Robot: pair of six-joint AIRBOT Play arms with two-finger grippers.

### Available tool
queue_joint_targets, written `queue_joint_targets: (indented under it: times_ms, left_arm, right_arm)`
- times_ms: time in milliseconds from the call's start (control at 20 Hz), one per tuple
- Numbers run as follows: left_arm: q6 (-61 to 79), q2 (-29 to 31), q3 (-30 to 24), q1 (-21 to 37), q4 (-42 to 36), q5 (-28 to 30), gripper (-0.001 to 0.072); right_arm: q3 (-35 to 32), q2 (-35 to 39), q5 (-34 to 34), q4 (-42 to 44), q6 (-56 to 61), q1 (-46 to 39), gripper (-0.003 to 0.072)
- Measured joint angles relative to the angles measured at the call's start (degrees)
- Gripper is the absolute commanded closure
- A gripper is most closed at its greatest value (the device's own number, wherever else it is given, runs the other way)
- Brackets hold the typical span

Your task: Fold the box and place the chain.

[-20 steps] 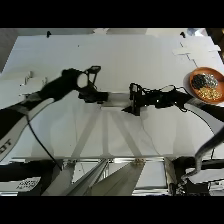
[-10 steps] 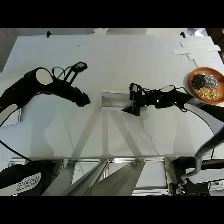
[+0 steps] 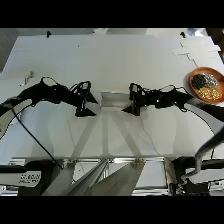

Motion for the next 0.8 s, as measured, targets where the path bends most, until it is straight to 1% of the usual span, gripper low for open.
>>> queue_joint_targets:
  times_ms: [150,300,500,650,800]
  left_arm:
    - [10.1,-2.9,0.4,2.2,-6.6,-1.5,0.0011]
    - [14.4,-4.0,0.8,3.3,-9.5,-1.4,0.0010]
    - [16.5,-5.6,3.0,3.5,-8.9,-2.0,0.0010]
    - [16.1,-7.6,5.9,3.2,-7.9,-5.0,0.0010]
    - [14.9,-9.0,8.2,1.9,-6.7,-6.7,0.0010]
  right_arm:
    - [0.0,0.0,0.0,0.0,0.0,0.0,0.0165]
    - [0.0,0.0,0.0,0.0,0.0,0.0,0.0165]
    - [0.0,0.0,0.0,0.0,0.0,0.0,0.0165]
    - [0.0,0.0,0.0,0.0,0.0,0.0,0.0165]
    - [0.0,0.0,0.0,0.0,0.0,0.0,0.0165]
